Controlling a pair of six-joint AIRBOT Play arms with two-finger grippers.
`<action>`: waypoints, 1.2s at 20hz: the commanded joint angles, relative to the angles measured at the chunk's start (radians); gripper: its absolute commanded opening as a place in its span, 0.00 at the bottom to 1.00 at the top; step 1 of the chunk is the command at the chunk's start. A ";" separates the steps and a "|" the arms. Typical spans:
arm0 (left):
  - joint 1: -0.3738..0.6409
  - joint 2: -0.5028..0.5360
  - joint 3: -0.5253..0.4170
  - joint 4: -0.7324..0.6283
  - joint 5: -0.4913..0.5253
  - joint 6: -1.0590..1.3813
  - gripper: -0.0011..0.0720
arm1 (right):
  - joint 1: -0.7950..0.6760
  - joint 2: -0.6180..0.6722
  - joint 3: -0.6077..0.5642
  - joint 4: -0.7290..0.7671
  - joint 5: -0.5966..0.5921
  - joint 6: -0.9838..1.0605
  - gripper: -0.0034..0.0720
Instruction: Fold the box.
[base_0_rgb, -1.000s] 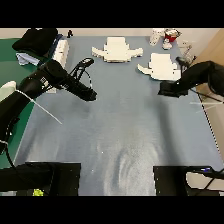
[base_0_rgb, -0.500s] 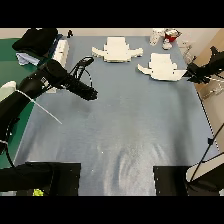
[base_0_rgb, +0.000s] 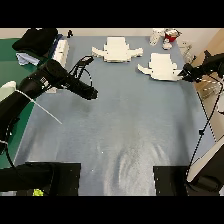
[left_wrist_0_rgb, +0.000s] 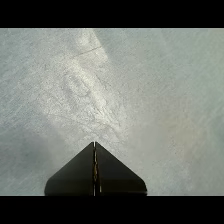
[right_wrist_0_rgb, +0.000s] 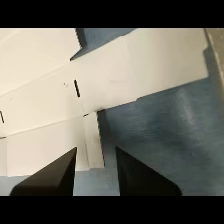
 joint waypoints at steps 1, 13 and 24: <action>0.000 0.000 0.001 0.000 0.002 0.000 0.03 | 0.000 -0.040 0.034 0.031 0.010 -0.027 0.48; 0.000 0.000 0.001 -0.096 0.042 -0.003 0.03 | 0.014 0.061 -0.039 0.233 -0.270 -0.151 0.05; 0.000 0.035 -0.045 -0.213 -0.124 -0.004 0.03 | 0.114 0.681 -0.960 0.178 -0.190 -0.225 0.04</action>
